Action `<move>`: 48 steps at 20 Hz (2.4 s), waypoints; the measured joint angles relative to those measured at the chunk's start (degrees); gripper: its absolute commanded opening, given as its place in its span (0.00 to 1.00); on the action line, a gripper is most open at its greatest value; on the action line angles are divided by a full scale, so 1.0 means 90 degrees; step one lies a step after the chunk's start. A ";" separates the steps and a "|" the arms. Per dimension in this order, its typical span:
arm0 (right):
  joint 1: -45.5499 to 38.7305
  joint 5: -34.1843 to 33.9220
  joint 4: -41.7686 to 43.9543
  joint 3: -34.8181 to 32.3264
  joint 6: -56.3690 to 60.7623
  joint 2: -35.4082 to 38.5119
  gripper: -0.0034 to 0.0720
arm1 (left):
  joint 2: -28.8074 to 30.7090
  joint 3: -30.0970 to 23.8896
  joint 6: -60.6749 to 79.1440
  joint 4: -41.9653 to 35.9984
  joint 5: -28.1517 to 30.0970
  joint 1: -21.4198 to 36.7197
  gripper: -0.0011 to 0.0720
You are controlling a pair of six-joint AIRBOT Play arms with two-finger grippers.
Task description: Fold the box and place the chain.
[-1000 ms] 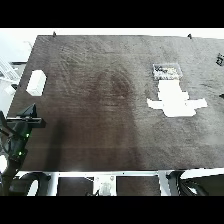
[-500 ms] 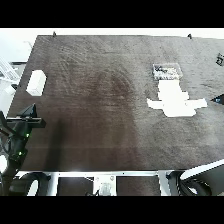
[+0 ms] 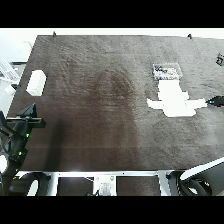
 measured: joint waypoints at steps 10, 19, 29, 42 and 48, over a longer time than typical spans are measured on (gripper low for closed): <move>0.0226 0.0471 0.0316 0.0012 -0.0036 -0.0272 0.73 | 0.0000 0.0000 0.0000 0.0000 -0.0002 0.0000 0.04; 0.0306 0.1078 0.0590 -0.0002 0.0078 -0.0291 0.66 | 0.0000 0.0000 0.0000 0.0000 -0.0002 0.0000 0.04; 0.0559 0.1345 0.0673 -0.0175 0.0100 -0.0367 0.53 | 0.0000 0.0000 0.0000 -0.0002 -0.0002 0.0000 0.04; 0.1044 0.1834 0.1460 -0.1345 0.0401 0.0231 0.05 | 0.0000 0.0000 0.0000 0.0000 -0.0002 0.0000 0.04; 0.1836 0.0920 0.2931 -0.3876 0.0185 0.1528 0.05 | 0.0000 0.0000 0.0000 -0.0002 -0.0002 0.0000 0.04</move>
